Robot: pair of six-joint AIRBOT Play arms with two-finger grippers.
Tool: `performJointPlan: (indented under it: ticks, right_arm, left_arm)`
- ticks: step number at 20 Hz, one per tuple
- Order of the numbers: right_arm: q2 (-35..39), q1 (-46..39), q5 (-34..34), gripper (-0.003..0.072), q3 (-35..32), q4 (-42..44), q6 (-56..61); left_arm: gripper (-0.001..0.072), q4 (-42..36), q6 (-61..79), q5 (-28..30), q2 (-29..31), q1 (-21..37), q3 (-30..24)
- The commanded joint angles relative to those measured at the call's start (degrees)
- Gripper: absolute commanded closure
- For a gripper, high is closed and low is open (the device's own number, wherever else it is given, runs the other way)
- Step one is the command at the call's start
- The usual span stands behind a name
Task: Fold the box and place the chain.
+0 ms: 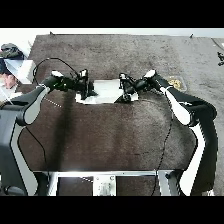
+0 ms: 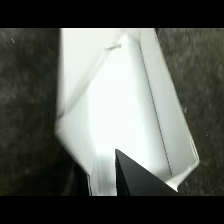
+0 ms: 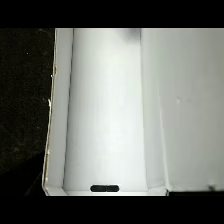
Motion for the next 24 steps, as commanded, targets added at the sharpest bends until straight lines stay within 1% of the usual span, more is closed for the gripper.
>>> performJointPlan:
  ticks: [1, 5, 8, 9, 10, 13, 14, 15, 17, 18, 20, 24]
  right_arm:
    - [-0.04, 0.02, 0.13, 0.0253, 0.04, 0.00, 0.02]
    - [-0.04, 0.02, 0.13, 0.0253, 0.04, 0.00, 0.02]
    - [-0.04, 0.02, 0.11, 0.0253, 0.04, 0.00, 0.02]
    - [-0.04, 0.02, 0.13, 0.0253, 0.04, 0.00, 0.02]
    - [-0.04, 0.02, 0.13, 0.0253, 0.02, 0.00, 0.02]
    - [-0.04, 0.02, 0.13, 0.0253, 0.02, 0.00, 0.02]
    - [-0.04, 0.02, 0.11, 0.0253, 0.04, 0.00, 0.02]
    - [-0.04, 0.02, 0.11, 0.0253, 0.04, 0.00, 0.02]
    - [-0.04, 0.02, 0.11, 0.0253, 0.04, 0.00, 0.02]
    - [-0.04, 0.02, 0.11, 0.0253, 0.04, 0.02, 0.00]
    - [-0.04, 0.02, 0.13, 0.0253, 0.04, 0.00, 0.02]
    - [-0.04, 0.02, 0.13, 0.0253, 0.04, 0.00, 0.02]
  left_arm:
    - [0.0465, -0.66, -1.33, -0.81, 0.31, 0.42, 0.09]
    - [0.0464, -0.76, -3.34, -5.68, 1.86, 4.02, 0.31]
    - [0.0462, -1.01, -6.27, -11.13, 4.09, 7.19, 0.83]
    - [0.0373, -1.01, -7.48, -12.94, 5.05, 7.98, 1.11]
    - [0.0225, -0.98, -9.01, -13.90, 6.03, 8.44, 1.25]
    - [0.0224, 0.24, -11.65, -15.30, 9.18, 8.61, 1.42]
    - [0.0318, 1.16, -11.91, -15.45, 9.79, 8.35, 1.42]
    - [0.0458, 2.05, -11.98, -16.50, 10.49, 7.96, 1.40]
    - [0.0629, 3.48, -11.98, -19.61, 10.69, 7.04, 1.40]
    - [0.0699, 4.55, -12.07, -20.24, 10.69, 6.47, 1.38]
    - [0.0701, 5.05, -13.77, -18.53, 10.69, 5.25, 1.38]
    - [0.0705, 5.33, -17.20, -14.99, 10.69, 0.98, 1.38]
